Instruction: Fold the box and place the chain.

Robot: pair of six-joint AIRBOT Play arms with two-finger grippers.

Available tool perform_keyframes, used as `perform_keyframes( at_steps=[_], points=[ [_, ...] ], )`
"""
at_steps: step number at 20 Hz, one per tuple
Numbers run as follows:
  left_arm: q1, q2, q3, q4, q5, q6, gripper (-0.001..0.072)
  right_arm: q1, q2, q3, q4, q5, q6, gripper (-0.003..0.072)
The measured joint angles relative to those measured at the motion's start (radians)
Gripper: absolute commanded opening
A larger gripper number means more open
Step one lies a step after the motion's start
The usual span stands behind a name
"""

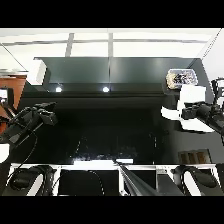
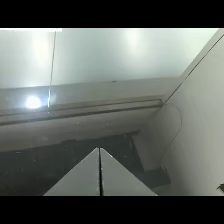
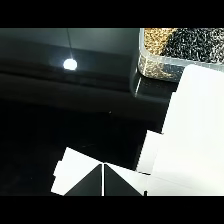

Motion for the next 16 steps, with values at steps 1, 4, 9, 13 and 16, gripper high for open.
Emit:
perform_keyframes(
  at_steps=[1, 4, 9, 13, 16],
  points=[
    [0.0, 0.0, 0.0, 0.0, 0.0, 0.0, 0.0027, 0.0, 0.0, 0.0, 0.0, 0.0, 0.0, 0.0016],
    [0.0, 0.0, 0.0, 0.0, 0.0, 0.0, 0.0027, 0.0, 0.0, 0.0, 0.0, 0.0, 0.0, 0.0016],
    [0.0, 0.0, 0.0, 0.0, 0.0, 0.0, 0.0027, 0.0, 0.0, 0.0, 0.0, 0.0, 0.0, 0.0016],
    [0.0, 0.0, 0.0, 0.0, 0.0, 0.0, 0.0027, 0.0, 0.0, 0.0, 0.0, 0.0, 0.0, 0.0016],
    [0.0, 0.0, 0.0, 0.0, 0.0, 0.0, 0.0027, 0.0, 0.0, 0.0, 0.009, -0.01, 0.0, 0.0016]
  ],
)
